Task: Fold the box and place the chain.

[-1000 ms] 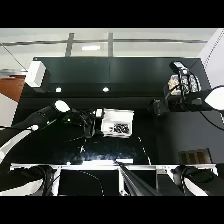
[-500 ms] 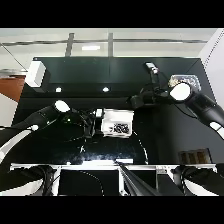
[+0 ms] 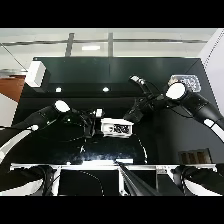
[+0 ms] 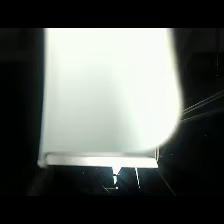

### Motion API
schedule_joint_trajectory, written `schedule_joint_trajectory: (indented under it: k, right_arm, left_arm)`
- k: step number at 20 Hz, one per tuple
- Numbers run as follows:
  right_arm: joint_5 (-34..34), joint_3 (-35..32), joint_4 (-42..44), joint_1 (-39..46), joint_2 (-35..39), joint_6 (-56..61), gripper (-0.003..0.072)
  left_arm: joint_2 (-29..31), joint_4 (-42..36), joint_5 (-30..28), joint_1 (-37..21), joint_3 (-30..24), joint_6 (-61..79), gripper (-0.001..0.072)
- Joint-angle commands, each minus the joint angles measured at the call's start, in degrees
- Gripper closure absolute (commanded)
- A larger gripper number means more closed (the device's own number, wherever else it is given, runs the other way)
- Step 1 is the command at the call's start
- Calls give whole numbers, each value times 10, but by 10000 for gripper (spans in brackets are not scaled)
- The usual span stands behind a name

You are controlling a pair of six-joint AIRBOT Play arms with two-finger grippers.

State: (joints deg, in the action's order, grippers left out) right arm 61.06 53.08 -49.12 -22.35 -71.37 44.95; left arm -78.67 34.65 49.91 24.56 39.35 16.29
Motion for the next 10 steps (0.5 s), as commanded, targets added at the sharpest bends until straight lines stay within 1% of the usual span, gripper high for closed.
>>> schedule_joint_trajectory:
  k: [1,3,5,7,9,10]
  right_arm:
    - [43,5,-5,-1,0,-68,-34]
    - [86,17,-5,-3,3,-79,-34]
    - [111,19,-12,-14,5,-78,-34]
    - [99,18,-54,-34,5,-62,-34]
    - [64,18,-94,-55,5,-42,-34]
    - [51,18,-100,-63,5,-42,-34]
  left_arm:
    - [0,0,-1,0,0,0,337]
    - [0,0,-1,0,0,0,337]
    - [0,0,-1,0,0,0,337]
    - [0,0,-1,0,0,0,337]
    - [0,0,-1,0,0,0,337]
    - [0,0,-1,0,0,0,337]
